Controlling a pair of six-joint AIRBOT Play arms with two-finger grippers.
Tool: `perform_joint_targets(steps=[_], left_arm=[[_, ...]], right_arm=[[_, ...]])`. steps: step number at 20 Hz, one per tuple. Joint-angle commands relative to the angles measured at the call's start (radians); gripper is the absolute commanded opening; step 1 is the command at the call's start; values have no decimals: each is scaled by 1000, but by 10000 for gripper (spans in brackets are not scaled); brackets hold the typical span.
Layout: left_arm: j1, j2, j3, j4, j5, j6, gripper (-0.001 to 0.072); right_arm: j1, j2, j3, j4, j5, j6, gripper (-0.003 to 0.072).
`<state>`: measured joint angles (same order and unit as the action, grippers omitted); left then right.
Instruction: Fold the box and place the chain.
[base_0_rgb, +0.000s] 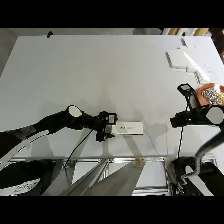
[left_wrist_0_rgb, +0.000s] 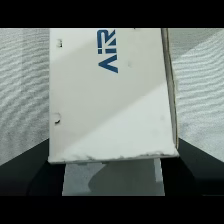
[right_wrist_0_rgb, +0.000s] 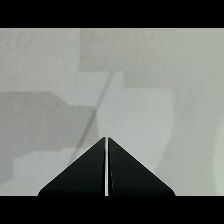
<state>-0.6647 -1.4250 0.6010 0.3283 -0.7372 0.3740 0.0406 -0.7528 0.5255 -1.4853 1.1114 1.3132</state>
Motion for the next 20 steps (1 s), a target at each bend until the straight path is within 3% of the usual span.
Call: perform_joint_targets(steps=[1, 5, 10, 12, 15, 20], left_arm=[[0, 1, 0, -2, 0, 0, 271], [16, 31, 0, 2, 23, 3, 271], [170, 277, 0, 152, 157, -177, 271], [283, 378, 0, 230, 222, -298, 271], [488, 481, 0, 362, 236, -520, 271], [868, 497, 0, 525, 183, -867, 271]], right_arm=[[-5, 1, 0, -3, 5, 11, 16], [-5, 1, 0, -3, 5, 11, 16], [-5, 1, 0, -3, 4, 11, 16], [-5, 1, 0, -3, 4, 11, 16], [-5, 1, 0, -3, 4, 11, 16], [-5, 1, 0, -3, 4, 11, 16]])
